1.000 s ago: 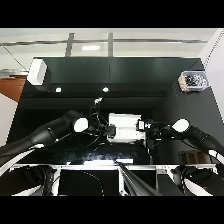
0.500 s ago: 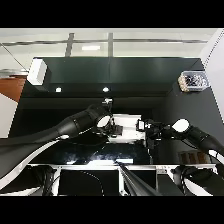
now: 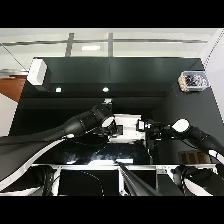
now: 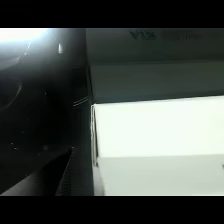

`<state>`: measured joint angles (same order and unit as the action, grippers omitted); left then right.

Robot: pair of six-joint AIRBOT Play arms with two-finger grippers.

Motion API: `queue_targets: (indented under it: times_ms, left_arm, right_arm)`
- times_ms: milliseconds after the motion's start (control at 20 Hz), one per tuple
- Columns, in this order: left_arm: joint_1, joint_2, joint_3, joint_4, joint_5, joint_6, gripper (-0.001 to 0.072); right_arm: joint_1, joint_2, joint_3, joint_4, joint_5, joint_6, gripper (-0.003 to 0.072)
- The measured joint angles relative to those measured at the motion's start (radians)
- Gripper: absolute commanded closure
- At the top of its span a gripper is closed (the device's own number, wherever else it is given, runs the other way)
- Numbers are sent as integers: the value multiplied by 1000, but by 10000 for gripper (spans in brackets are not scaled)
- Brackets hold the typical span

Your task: Fold the box and place the chain.

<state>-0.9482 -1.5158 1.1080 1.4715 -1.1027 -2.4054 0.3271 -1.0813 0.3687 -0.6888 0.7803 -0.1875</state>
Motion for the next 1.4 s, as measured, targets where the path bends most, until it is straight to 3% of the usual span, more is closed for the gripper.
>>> queue_targets:
  times_ms: [100,200,400,500,550,600,750,850,950,1000,1400]
  left_arm:
    - [-6,-8,1,8,1,-11,347]
    - [-9,-18,1,9,1,-20,432]
    - [-12,-27,8,12,2,-27,440]
    - [-12,-28,13,12,3,-29,561]
    - [-12,-29,16,13,2,-29,574]
    - [-12,-30,17,13,0,-29,670]
    - [-16,-30,19,13,-4,-34,683]
    - [-19,-30,20,12,-4,-32,652]
    - [-21,-30,22,5,-4,-27,394]
    - [-22,-30,26,-1,-5,-28,313]
    - [-22,-30,48,26,-31,-31,334]
  right_arm:
    - [0,0,0,0,0,0,154]
    - [0,0,0,0,-1,0,154]
    - [0,0,0,0,-2,0,153]
    - [0,0,0,0,-2,0,154]
    - [0,0,0,0,-3,0,153]
    - [0,0,0,0,-3,0,154]
    - [0,0,0,0,-3,0,154]
    - [0,0,0,0,-3,0,153]
    - [0,0,0,-1,-3,-1,154]
    - [0,0,0,0,-3,0,154]
    - [0,0,0,0,-4,0,153]
